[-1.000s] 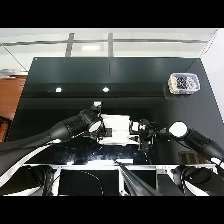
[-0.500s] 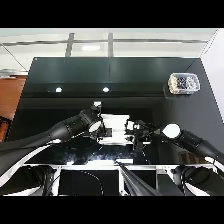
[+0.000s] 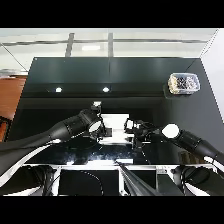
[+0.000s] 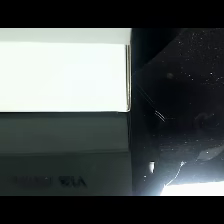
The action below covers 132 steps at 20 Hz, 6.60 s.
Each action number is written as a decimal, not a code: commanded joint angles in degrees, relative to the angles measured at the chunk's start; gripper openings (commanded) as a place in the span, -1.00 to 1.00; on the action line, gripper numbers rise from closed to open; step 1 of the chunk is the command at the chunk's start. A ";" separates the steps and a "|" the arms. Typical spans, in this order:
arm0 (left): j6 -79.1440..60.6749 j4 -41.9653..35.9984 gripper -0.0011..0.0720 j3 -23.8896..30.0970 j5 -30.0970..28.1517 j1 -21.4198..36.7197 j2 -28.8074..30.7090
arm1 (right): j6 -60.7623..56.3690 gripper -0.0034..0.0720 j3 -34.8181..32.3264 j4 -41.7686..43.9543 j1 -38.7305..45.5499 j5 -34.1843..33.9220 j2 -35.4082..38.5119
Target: Fold the box and place the chain.
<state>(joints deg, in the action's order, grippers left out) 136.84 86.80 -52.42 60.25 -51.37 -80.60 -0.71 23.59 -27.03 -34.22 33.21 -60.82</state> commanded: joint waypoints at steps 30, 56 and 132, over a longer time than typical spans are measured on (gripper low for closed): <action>-0.09 -0.13 -0.90 0.00 0.02 0.02 -0.02 | -69.51 -0.88 -8.59 -1.09 32.92 22.27 -0.81; -0.09 -0.28 -0.90 0.00 0.04 0.02 -0.02 | -85.90 0.36 7.34 -14.91 2.56 8.92 -1.25; -0.09 -0.33 -0.90 0.00 0.04 0.02 -0.02 | -133.02 -0.64 26.45 -52.68 -15.78 22.10 -15.58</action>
<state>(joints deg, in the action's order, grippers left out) 136.81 86.46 -52.42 60.29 -51.37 -80.60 -133.71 49.98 -79.88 -49.89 55.88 -76.23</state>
